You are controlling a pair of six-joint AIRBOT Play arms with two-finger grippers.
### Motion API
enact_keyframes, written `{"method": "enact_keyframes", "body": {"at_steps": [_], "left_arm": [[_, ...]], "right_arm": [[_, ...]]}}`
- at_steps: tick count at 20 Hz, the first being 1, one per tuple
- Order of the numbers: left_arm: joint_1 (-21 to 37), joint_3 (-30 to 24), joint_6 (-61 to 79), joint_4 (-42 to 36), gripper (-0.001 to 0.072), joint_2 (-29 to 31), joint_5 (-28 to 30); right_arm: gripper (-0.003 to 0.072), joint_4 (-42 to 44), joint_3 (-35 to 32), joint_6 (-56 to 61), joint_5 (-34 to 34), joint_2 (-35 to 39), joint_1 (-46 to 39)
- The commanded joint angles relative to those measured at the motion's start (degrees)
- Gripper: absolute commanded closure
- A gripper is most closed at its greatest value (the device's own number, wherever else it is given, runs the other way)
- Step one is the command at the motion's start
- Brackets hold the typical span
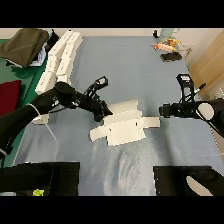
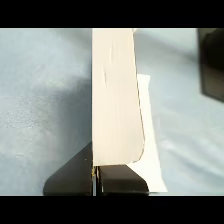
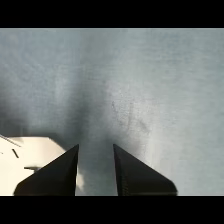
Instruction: Fold the box.
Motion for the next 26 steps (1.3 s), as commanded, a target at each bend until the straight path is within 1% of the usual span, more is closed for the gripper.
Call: {"method": "enact_keyframes", "body": {"at_steps": [1,3,6,8,10,17,19,21,22,23,26], "left_arm": [[-7.61,-6.34,9.68,-0.7,0.0702,4.33,17.05],[-11.43,-9.46,12.57,-1.9,0.0702,7.21,23.47],[-15.65,-13.11,14.38,-2.01,0.0703,10.49,29.03],[-17.86,-14.62,14.73,-2.01,0.0703,11.69,31.26],[-19.47,-15.04,14.73,-2.01,0.0703,12.26,31.98],[-21.57,-15.32,14.71,-1.99,0.0702,13.68,32.3],[-21.27,-15.8,14.78,-1.36,0.0701,13.7,36.41],[-19.34,-15.41,16.57,-0.72,0.0699,13.73,39.78],[-17.59,-14.82,16.63,-0.72,0.0698,13.7,39.23],[-15.43,-14.1,16.65,-0.7,0.0698,13.7,37.16],[-7.48,-11.5,16.65,-0.09,0.0698,13.33,24.59]], "right_arm": [[0.034,-1.86,1.46,2.6,-0.48,0.0,-0.02],[0.034,-1.88,1.46,3.1,-0.48,0.0,-0.02],[0.034,-1.88,1.46,3.48,-0.5,0.0,-0.02],[0.034,-1.88,1.46,3.5,-0.5,0.0,-0.02],[0.034,-1.88,1.46,3.5,-0.48,0.0,-0.02],[0.034,-1.9,1.44,3.5,-0.5,0.0,-0.02],[0.034,-1.88,1.46,3.5,-0.5,0.0,-0.02],[0.034,-1.88,1.44,3.76,-0.52,0.0,-0.02],[0.034,-1.88,1.46,4.11,-0.57,0.0,-0.02],[0.0341,-1.88,1.44,4.13,-0.76,-0.02,-0.02],[0.034,-1.86,1.44,5.33,-2.29,-0.02,0.0]]}}
